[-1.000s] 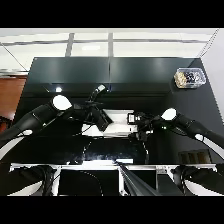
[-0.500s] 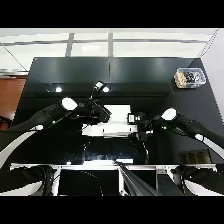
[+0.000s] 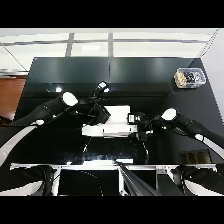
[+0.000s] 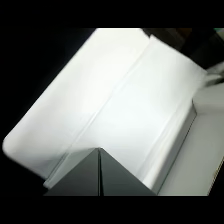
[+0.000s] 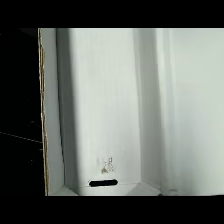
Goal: Fold the box and place the chain.
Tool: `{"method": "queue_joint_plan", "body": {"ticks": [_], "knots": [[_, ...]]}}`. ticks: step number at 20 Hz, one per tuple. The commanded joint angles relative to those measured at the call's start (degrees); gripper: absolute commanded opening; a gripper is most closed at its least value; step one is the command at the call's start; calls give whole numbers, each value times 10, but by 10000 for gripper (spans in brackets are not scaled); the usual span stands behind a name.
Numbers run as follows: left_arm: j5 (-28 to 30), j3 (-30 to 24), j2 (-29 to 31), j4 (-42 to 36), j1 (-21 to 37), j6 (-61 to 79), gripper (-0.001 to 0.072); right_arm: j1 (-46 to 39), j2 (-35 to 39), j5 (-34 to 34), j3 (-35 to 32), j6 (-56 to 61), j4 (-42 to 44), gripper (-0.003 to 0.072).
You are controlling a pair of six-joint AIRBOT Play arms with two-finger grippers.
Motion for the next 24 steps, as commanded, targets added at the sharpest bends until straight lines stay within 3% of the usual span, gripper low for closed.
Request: {"method": "queue_joint_plan", "body": {"ticks": [1, 3, 5, 7, 9, 11, 12, 13, 14, 17, 19, 24], "knots": [[-59, 27, 44, 180, 33, -174, 29, 0, 0, 0, 0, 0, 0, 484], [-108, 24, 81, 294, 53, -295, 29, 0, 0, 0, 0, 0, 0, 484], [-140, -3, 127, 315, 58, -269, 28, 0, 0, 0, 0, 0, 0, 484], [-125, -62, 188, 230, 60, -167, 29, 0, 0, 0, 0, 0, 0, 483], [-79, -144, 249, 78, 73, -42, 33, 0, 0, 0, 0, 0, 0, 483], [-52, -210, 276, -6, 83, 64, 34, 1, 0, 1, 0, 5, 0, 483], [-50, -226, 275, -3, 82, 111, 106, 1, 0, 1, 0, 12, 0, 483], [-50, -236, 272, -2, 80, 156, 356, 1, 0, 1, 0, 12, 0, 483], [-43, -239, 267, -2, 78, 190, 552, 1, 0, 1, 0, 13, 0, 483], [9, -238, 246, -2, 62, 195, 573, 1, 0, 1, 0, 13, 0, 482], [16, -236, 228, 2, 54, 215, 573, 1, 0, 1, 0, 13, 0, 246], [23, -218, 181, 24, 6, 311, 573, 1, 0, 1, 0, 13, 0, 245]]}}
